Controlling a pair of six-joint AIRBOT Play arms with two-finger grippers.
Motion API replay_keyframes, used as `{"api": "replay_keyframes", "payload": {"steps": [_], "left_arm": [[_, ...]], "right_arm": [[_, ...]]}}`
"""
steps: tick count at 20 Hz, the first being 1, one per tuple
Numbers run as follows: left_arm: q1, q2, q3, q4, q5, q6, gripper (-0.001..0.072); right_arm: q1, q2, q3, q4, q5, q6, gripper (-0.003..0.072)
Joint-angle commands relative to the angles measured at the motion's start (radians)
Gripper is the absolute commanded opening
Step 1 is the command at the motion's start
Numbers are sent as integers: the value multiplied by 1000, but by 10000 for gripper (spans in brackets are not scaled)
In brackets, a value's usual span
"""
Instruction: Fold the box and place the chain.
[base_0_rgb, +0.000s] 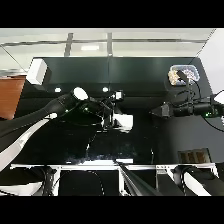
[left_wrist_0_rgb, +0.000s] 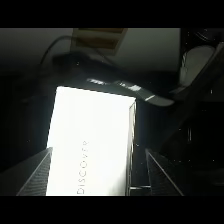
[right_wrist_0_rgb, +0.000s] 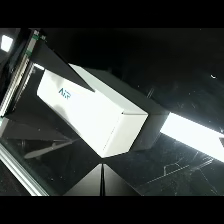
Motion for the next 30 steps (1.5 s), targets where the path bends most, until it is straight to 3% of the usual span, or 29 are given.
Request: {"api": "replay_keyframes", "payload": {"steps": [1, 7, 15, 26, 30], "left_arm": [[-1, -3, 3, 19, -6, -4, 705], [0, -3, 71, 19, -6, -5, 707], [-1, -32, 72, 98, -13, -61, 705], [-1, -32, 72, 105, -39, -48, 705], [-17, -32, 72, 180, -13, -24, 706]], "right_arm": [[-1, 1, 0, 0, -2, 0, 12], [-1, 1, 0, 0, -2, 0, 13], [-1, 1, 0, 0, -2, 0, 13], [-1, 1, 0, 0, -2, 0, 13], [-1, 1, 0, 0, -2, 0, 13]]}}
